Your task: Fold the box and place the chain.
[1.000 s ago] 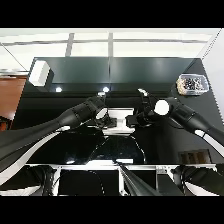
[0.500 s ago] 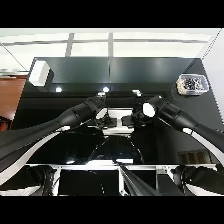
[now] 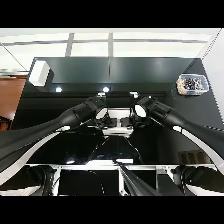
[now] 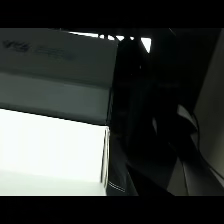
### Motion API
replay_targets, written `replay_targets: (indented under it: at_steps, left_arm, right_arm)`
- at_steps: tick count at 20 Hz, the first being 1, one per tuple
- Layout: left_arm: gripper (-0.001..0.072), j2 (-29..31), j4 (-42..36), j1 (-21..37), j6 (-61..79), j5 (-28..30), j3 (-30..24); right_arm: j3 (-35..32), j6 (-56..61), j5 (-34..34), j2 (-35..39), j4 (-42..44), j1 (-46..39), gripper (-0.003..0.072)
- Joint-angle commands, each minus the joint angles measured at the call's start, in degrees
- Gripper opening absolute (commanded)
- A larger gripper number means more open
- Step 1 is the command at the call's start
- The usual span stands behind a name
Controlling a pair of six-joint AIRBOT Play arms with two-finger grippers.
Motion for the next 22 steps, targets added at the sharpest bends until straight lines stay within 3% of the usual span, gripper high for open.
replay_targets:
  at_steps: [1, 3, 8, 14, 15, 16, 17, 19, 22]
  left_arm:
    - [0.0028, 0.00, 0.02, 0.04, -0.02, -0.04, 0.00]
    - [0.0028, 0.00, 0.02, 0.04, -0.02, -0.02, 0.00]
    - [0.0028, 0.00, 0.02, 0.04, -0.02, -0.02, 0.00]
    - [0.0028, 0.00, 0.02, 0.04, -0.02, -0.02, 0.00]
    - [0.0028, 0.00, 0.02, 0.04, -0.02, -0.02, 0.00]
    - [0.0028, 0.00, 0.02, 0.04, -0.02, -0.02, 0.00]
    - [0.0028, 0.00, 0.02, 0.04, -0.02, -0.02, 0.00]
    - [0.0028, 0.00, 0.02, 0.04, -0.02, -0.02, 0.00]
    - [0.0028, 0.00, 0.02, 0.04, -0.02, -0.04, 0.00]
  right_arm:
    - [0.20, 1.25, 0.24, -0.57, -0.24, 0.55, 0.0295]
    - [0.33, 1.62, 0.24, -0.57, -0.24, 0.55, 0.0295]
    - [0.61, 4.17, -0.42, -0.68, 0.07, 0.55, 0.0015]
    - [0.61, 4.26, -0.35, -0.83, 0.61, 0.55, 0.0018]
    - [0.61, 4.26, -0.35, -0.81, 0.63, 0.55, 0.0043]
    - [0.61, 4.26, -0.37, -0.81, 0.63, 0.55, 0.0203]
    - [0.61, 4.26, -0.37, -0.81, 0.63, 0.55, 0.0228]
    - [0.61, 4.24, -0.37, -0.81, 0.59, 0.55, 0.0049]
    - [0.61, 4.24, -0.55, -0.81, 0.68, 0.55, 0.0018]
